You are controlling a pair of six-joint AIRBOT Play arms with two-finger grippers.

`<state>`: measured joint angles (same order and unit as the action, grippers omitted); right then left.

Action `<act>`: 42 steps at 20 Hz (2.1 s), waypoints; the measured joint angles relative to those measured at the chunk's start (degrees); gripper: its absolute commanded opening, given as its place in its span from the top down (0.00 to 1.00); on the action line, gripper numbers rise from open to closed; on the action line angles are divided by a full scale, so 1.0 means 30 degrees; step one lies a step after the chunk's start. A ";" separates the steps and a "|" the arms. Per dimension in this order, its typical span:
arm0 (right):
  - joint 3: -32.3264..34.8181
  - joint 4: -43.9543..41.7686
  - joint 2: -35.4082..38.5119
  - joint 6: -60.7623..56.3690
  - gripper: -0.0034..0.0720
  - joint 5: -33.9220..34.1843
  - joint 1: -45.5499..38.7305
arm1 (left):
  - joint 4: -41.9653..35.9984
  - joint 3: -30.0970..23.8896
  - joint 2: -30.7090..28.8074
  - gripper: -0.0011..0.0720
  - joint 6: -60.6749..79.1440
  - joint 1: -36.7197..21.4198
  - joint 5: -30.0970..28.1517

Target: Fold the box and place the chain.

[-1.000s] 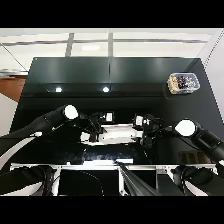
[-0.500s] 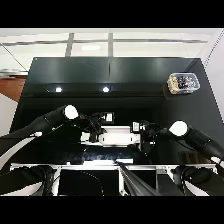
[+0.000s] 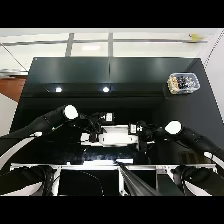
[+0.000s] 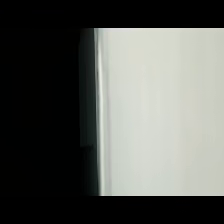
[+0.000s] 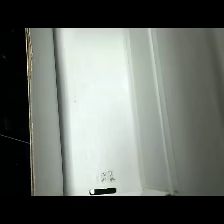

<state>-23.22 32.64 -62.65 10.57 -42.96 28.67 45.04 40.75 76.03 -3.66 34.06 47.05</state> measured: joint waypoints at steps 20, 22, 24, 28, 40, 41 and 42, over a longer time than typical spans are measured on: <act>0.0000 0.0073 -0.0627 -0.0036 0.10 0.0831 0.0663 | 0.0313 0.0095 0.0000 0.94 -0.0007 0.0000 0.0007; 0.0000 0.0131 -0.0627 -0.0109 0.31 0.0896 0.0692 | 0.0328 0.0095 -0.0007 0.94 0.0000 0.0000 0.0000; 0.0000 0.0146 -0.0627 -0.0117 0.31 0.0896 0.0699 | 0.0328 0.0095 -0.0007 0.94 0.0000 0.0000 0.0000; 0.0000 0.0146 -0.0634 -0.0175 0.31 0.0903 0.0721 | 0.0481 0.0102 -0.0066 0.26 -0.0058 -0.0022 -0.0117; 0.0000 0.0204 -0.0634 -0.0160 0.31 0.0940 0.0736 | 0.3490 0.0364 -0.3832 0.20 -0.4801 -0.1989 0.1115; 0.0000 0.0197 -0.0634 -0.0168 0.31 0.0954 0.0736 | 0.3723 0.0364 -0.4269 0.21 -0.5646 -0.2127 0.1792; 0.0000 0.0197 -0.0634 -0.0197 0.31 0.0969 0.0736 | 0.3978 0.0364 -0.4663 0.35 -0.6586 -0.2244 0.2353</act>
<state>-23.22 33.23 -64.55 9.98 -40.05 30.87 56.97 41.85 62.04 -23.42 27.33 54.11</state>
